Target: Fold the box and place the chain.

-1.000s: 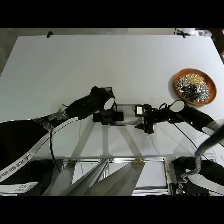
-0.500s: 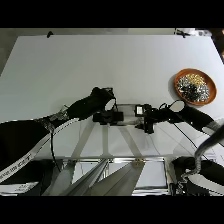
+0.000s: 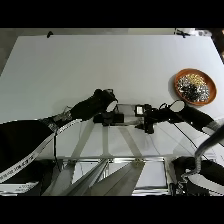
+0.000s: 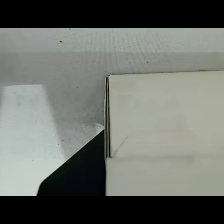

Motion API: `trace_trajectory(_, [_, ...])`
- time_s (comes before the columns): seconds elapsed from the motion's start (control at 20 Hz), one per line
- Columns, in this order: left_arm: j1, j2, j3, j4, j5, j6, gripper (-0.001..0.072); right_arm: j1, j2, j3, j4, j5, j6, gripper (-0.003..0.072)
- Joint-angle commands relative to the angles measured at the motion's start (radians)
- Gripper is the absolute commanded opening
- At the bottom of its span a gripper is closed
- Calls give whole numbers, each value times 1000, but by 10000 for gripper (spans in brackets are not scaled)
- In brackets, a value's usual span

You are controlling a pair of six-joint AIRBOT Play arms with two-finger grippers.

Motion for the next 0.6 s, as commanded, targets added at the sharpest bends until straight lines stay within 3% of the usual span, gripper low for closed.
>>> trace_trajectory(0.0, [-1, -2, 0, -3, 0, 3, 5, 0, 1, 0, 1, -1, -1, 235])
trace_trajectory(0.3, [2, 14, 0, -12, 6, 60, 39, 0, 1, 0, 0, -1, -1, 235])
trace_trajectory(0.4, [16, 48, 0, -31, -9, 200, 349, 0, 1, 0, 0, -1, -1, 235])
trace_trajectory(0.45, [25, 69, 0, -32, -11, 209, 396, 0, 1, 0, 0, -1, -1, 235])
trace_trajectory(0.55, [48, 110, 0, -46, -5, 209, 396, 0, 1, 0, 0, -1, -1, 235])
